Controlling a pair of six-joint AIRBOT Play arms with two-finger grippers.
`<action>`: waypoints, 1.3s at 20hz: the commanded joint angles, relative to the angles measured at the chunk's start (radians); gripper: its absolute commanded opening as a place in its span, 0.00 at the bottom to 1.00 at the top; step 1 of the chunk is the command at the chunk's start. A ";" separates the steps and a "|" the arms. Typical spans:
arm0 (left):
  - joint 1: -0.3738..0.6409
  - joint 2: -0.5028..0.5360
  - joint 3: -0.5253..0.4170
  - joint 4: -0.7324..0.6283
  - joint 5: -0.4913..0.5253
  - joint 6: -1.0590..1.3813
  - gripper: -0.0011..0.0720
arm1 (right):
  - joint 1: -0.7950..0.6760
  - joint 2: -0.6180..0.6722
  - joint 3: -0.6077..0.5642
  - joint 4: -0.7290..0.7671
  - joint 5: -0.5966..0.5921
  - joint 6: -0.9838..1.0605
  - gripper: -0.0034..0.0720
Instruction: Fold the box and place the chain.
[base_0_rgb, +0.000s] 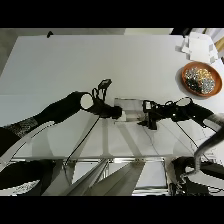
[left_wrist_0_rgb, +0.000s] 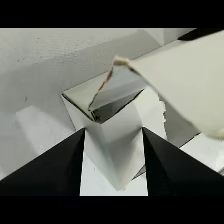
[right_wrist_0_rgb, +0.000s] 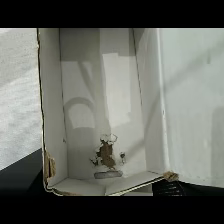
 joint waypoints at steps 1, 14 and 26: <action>-0.033 -0.010 0.057 0.239 -0.065 -0.253 0.56 | 0.000 0.000 0.000 0.000 0.000 0.000 0.59; -0.135 -0.269 0.405 0.394 -0.427 -0.567 0.54 | 0.000 0.000 0.000 0.000 0.001 0.000 0.59; -0.138 -0.311 0.404 0.402 -0.437 -0.656 0.11 | 0.000 0.000 0.000 0.000 0.001 0.000 0.59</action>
